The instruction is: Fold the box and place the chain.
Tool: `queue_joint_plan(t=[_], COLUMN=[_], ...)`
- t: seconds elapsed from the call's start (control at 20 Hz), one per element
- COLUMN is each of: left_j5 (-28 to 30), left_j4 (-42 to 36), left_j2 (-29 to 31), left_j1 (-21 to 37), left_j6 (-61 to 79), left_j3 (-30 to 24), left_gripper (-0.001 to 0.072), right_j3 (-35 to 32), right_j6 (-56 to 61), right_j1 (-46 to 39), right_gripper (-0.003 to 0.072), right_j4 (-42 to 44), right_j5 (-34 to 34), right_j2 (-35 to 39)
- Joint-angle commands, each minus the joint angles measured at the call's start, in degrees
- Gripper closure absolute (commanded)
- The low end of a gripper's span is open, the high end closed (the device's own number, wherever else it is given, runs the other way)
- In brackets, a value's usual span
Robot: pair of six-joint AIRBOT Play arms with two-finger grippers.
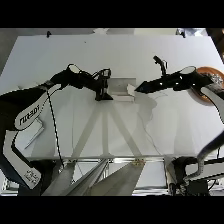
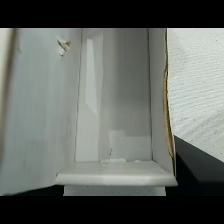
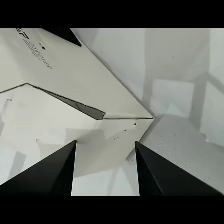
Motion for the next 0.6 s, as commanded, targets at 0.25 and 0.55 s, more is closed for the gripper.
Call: queue_joint_plan(t=[0.25,0.55], left_j5=[-0.02,-0.04], left_j4=[0.02,0.02], left_j2=[-0.04,-0.04], left_j1=[0.04,0.04], left_j6=[-0.02,-0.04], left_j3=[-0.02,-0.02], left_gripper=[0.0491,0.0491], right_j3=[0.0,0.0], right_j6=[-3.02,0.33], right_j1=[3.58,4.98], right_gripper=[0.0128,0.0131], right_j4=[-0.35,-3.21], right_j5=[-1.64,-7.65], right_j2=[0.04,0.07])
